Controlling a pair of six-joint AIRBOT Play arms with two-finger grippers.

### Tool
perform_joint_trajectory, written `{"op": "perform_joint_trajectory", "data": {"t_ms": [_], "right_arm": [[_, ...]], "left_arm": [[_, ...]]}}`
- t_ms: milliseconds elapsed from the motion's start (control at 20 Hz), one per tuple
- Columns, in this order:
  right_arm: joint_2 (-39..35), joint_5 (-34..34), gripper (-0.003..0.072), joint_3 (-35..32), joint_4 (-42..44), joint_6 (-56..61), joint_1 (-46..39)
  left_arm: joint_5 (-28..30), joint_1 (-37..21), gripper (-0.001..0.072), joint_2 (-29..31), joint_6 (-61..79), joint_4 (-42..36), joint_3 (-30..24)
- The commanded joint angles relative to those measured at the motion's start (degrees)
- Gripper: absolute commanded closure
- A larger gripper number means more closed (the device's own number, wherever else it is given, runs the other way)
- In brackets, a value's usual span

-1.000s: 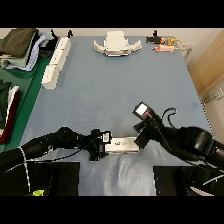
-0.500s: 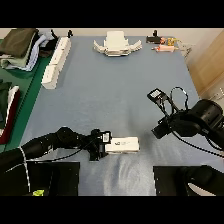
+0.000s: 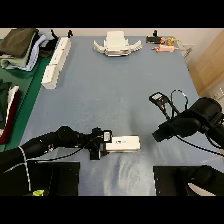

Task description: Fold the box.

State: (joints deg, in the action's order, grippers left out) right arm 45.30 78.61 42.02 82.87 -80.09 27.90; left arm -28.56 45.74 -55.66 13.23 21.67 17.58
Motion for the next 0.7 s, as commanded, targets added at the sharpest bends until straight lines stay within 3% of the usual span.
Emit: {"op": "perform_joint_trajectory", "data": {"t_ms": [0, 150, 300, 500, 650], "right_arm": [[0.0, 0.4, 0.0667, 0.1, 0.3, 0.2, 0.0], [0.0, 0.4, 0.0667, 0.1, 0.3, 0.2, 0.0], [0.0, 0.4, 0.0667, 0.1, 0.3, 0.2, 0.0], [0.0, 0.4, 0.0667, 0.1, 0.3, 0.2, 0.0], [0.0, 0.4, 0.0667, 0.1, 0.3, 0.2, 0.0]], "left_arm": [[0.0, -0.2, 0.0190, 0.1, -1.2, 0.0, 0.8], [0.1, -2.3, 0.0190, 1.0, -6.3, 0.0, 1.4], [0.1, -10.2, 0.0190, 5.5, -13.7, 1.5, 1.7], [2.6, -30.5, 0.0190, 11.6, -27.5, 14.2, 1.9], [2.9, -46.9, 0.0190, 11.1, -34.7, 23.8, 3.8]]}}
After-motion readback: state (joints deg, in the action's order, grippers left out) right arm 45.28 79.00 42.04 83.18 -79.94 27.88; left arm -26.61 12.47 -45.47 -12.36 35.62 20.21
